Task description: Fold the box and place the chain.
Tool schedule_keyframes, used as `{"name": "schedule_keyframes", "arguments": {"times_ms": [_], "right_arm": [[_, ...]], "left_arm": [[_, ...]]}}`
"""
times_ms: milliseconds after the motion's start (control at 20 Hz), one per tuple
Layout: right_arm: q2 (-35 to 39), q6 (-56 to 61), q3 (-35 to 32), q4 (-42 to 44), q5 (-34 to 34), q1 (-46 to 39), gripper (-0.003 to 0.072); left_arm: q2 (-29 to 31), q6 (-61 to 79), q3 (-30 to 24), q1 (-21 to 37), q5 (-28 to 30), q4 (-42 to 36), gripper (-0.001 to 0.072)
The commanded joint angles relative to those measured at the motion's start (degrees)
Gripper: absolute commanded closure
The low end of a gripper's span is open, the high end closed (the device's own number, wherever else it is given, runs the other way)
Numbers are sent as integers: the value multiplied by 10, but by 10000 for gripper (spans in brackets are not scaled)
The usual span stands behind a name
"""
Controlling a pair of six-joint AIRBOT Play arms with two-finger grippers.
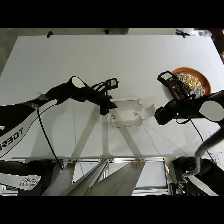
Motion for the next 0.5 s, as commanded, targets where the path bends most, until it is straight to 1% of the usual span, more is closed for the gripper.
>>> {"name": "schedule_keyframes", "arguments": {"times_ms": [0, 450], "right_arm": [[0, -1, 1, 0, -2, 0, 346], [0, -1, 1, 0, -2, 0, 346]], "left_arm": [[-14, 1, 0, 0, 2, 2, 703], [-14, -5, 0, 0, 2, 4, 695]]}}
